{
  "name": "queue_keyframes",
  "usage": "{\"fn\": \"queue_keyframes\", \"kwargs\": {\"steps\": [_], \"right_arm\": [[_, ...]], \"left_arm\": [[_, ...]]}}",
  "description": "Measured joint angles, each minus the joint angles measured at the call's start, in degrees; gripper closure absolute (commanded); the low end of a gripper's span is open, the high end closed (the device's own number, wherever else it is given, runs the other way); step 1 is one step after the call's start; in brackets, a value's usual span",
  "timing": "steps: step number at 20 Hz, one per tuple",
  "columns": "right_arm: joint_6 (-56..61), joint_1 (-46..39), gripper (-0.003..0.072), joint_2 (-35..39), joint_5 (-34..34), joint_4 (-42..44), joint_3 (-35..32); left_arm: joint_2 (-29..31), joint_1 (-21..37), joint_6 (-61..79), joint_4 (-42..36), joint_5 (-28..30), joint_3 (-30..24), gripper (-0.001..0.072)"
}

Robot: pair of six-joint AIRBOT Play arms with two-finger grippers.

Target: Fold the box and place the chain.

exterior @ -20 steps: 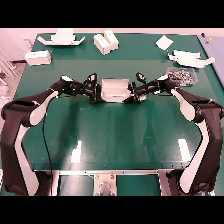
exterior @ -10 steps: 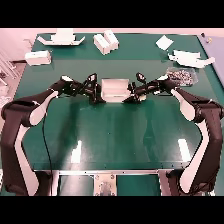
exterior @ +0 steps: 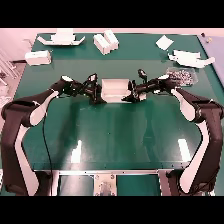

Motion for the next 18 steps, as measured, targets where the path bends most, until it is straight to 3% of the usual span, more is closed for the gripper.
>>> {"fn": "queue_keyframes", "kwargs": {"steps": [9, 10, 11, 12, 18], "right_arm": [[4.15, -3.85, -0.0031, 8.96, 1.79, -4.87, 0.0], [5.35, -4.37, 0.0156, 10.34, 1.9, -5.14, 0.0], [6.82, -4.81, 0.0563, 11.58, 2.14, -5.22, 0.02], [8.35, -5.22, 0.0662, 12.79, 2.75, -5.31, 0.02], [17.2, -3.72, 0.0679, 16.09, 9.01, -5.88, -0.31]], "left_arm": [[0.0, 0.0, 0.11, 0.0, 0.02, 0.0, 0.0233], [0.0, 0.0, 0.11, -0.02, 0.04, 0.0, 0.0233], [0.0, 0.0, 0.11, -0.04, 0.07, -0.02, 0.0233], [0.0, 0.0, 0.09, -0.07, 0.09, -0.02, 0.0233], [0.0, 0.0, 0.04, -0.13, 0.17, -0.02, 0.0233]]}}
